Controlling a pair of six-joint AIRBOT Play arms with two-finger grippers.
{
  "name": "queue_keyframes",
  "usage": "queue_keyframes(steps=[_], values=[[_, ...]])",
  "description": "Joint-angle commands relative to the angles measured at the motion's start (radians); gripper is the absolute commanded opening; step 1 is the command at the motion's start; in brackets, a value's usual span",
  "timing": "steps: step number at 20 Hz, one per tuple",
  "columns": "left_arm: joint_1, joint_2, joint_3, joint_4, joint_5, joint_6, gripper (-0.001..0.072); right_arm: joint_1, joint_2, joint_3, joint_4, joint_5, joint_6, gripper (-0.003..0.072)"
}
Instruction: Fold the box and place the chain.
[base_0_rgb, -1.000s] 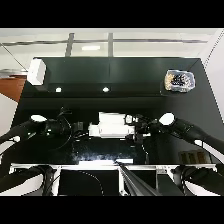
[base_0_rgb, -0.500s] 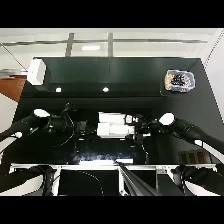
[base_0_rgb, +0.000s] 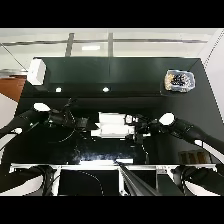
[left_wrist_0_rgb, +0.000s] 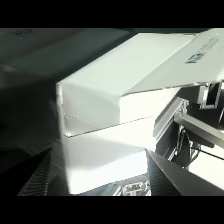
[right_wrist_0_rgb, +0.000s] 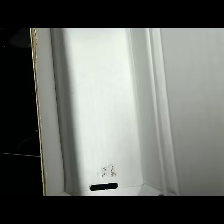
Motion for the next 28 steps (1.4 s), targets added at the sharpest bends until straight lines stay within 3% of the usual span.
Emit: queue_keyframes(steps=[1, 4, 5, 9, 10, 12, 20, 28], values=[[-0.043, 0.000, 0.006, 0.002, -0.003, -0.010, 0.0679, 0.001, -0.001, -0.001, 0.000, 0.000, 0.000, 0.0417], [-0.081, 0.001, 0.006, 0.002, 0.020, -0.031, 0.0659, 0.001, -0.001, -0.001, 0.000, 0.000, 0.000, 0.0417], [-0.082, 0.001, 0.007, 0.002, 0.024, -0.034, 0.0587, 0.001, -0.001, -0.001, 0.000, 0.000, 0.000, 0.0417], [-0.082, 0.001, 0.024, 0.003, 0.023, -0.045, 0.0579, 0.001, -0.001, -0.001, 0.000, 0.000, 0.000, 0.0417], [-0.082, 0.001, 0.033, 0.003, 0.013, -0.045, 0.0587, 0.001, -0.001, -0.001, 0.000, 0.000, 0.000, 0.0417], [-0.082, 0.000, 0.050, 0.006, -0.016, -0.043, 0.0720, 0.001, -0.001, -0.001, 0.000, 0.000, 0.000, 0.0417], [-0.077, 0.000, 0.069, 0.018, -0.071, -0.022, 0.0720, 0.001, -0.001, 0.000, 0.000, 0.000, 0.000, 0.0417], [-0.077, 0.000, 0.072, 0.141, -0.051, -0.022, 0.0720, 0.001, -0.001, -0.001, 0.000, 0.000, 0.000, 0.0417]])
